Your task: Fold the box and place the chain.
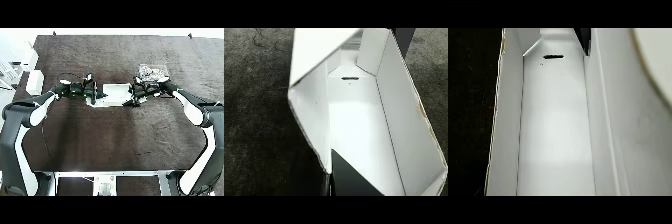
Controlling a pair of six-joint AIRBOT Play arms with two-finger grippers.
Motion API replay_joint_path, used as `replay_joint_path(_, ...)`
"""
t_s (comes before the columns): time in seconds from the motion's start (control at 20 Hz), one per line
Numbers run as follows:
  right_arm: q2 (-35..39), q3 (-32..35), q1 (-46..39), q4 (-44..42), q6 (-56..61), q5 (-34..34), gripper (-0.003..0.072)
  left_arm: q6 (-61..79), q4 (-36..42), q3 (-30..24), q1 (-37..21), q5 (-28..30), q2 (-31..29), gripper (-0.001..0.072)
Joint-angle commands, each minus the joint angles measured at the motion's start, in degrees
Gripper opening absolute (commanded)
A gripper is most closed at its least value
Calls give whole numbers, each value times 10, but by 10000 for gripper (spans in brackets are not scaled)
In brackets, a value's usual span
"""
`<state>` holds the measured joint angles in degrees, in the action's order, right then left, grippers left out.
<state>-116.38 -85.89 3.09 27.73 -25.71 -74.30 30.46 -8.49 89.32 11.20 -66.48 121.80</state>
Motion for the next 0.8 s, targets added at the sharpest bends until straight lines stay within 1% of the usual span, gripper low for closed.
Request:
replay_joint_path(0.0,-7,-2,-1,-24,-16,-11,715,0,0,0,0,0,0,22)
replay_joint_path(0.25,-24,-27,-9,-21,-11,-34,715,0,0,0,0,0,0,22)
replay_joint_path(0.75,-35,-40,-14,-6,-29,-33,714,0,0,0,0,0,0,22)
